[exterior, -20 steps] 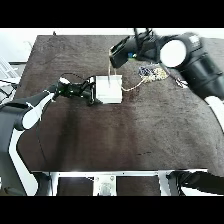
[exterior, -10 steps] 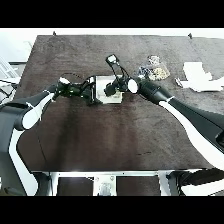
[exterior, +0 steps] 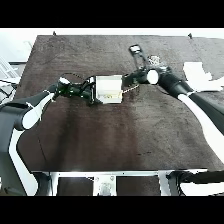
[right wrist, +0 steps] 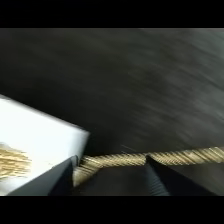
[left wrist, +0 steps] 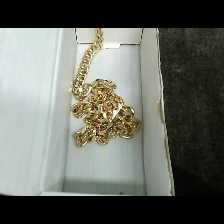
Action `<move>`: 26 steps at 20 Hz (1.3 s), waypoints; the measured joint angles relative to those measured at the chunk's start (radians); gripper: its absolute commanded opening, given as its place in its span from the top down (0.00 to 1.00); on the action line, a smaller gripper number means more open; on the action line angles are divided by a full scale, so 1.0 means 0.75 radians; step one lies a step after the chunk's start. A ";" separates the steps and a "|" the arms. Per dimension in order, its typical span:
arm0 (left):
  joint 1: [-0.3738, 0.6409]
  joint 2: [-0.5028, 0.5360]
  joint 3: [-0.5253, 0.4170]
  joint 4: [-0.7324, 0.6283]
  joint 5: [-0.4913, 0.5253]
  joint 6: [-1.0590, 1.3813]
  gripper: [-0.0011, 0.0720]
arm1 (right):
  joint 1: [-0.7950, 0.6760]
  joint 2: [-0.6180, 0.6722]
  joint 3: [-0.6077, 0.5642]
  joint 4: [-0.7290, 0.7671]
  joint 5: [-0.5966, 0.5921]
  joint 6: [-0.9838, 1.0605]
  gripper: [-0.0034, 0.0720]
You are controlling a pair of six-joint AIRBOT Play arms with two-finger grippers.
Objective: Fold the box and place the chain.
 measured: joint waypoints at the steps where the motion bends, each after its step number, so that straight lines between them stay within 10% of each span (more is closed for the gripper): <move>1: 0.000 0.000 0.000 0.000 0.001 0.000 0.42 | -0.050 0.001 -0.018 0.000 0.003 0.029 0.23; 12: 0.000 0.000 0.000 0.000 0.002 0.000 0.42 | -0.278 -0.233 -0.082 0.329 -0.277 0.028 0.29; 16: 0.000 0.000 0.000 0.000 0.002 0.001 0.42 | -0.283 -0.312 -0.046 0.574 -0.348 -0.146 0.59; 18: 0.000 0.000 0.000 0.000 0.002 0.000 0.42 | -0.286 -0.350 -0.017 0.653 -0.363 -0.207 0.95; 26: 0.000 0.000 0.000 0.000 0.002 0.001 0.42 | -0.274 -0.186 0.024 0.721 -0.342 -0.327 0.95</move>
